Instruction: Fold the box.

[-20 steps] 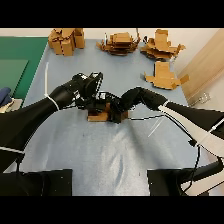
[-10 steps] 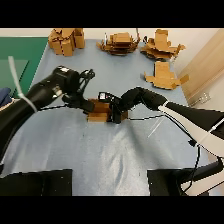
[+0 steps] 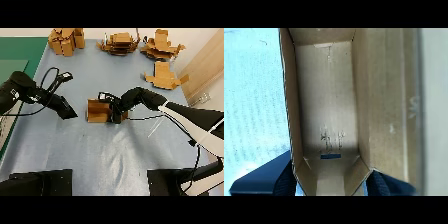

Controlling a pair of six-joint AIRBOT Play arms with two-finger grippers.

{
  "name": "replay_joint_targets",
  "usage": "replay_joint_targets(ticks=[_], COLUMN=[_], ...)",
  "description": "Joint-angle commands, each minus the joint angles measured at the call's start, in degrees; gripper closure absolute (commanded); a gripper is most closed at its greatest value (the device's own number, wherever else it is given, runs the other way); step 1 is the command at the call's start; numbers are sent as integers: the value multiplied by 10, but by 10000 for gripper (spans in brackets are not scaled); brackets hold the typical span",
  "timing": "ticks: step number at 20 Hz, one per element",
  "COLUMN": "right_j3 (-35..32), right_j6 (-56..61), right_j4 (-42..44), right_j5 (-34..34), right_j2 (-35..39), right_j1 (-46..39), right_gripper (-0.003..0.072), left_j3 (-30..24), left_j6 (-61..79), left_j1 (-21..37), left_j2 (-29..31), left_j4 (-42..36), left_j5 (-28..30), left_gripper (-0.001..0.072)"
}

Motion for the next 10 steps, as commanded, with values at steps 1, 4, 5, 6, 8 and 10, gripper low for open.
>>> replay_joint_targets(ticks=[1, 4, 5, 6, 8, 10], right_j3=[0, 0, 0, 0, 0, 0], right_j6=[0, 0, 0, 0, 0, 0], right_j4=[0, 0, 0, 0, 0, 0], right_j5=[0, 0, 0, 0, 0, 0], right_j2=[0, 0, 0, 0, 0, 0], right_j1=[0, 0, 0, 0, 0, 0], right_gripper=[181, 181, 181, 181, 181, 181], left_j3=[-10, -10, -10, -10, -10, -10], left_j6=[217, 217, 235, 285, 370, 407], left_j1=[42, 31, 25, 18, 2, -12], left_j2=[-53, -76, -78, -81, -89, -98], left_j4=[-89, -98, -98, -94, -79, -63], left_j5=[59, 70, 69, 69, 69, 68], left_gripper=[65, 63, 29, 16, 16, 15])
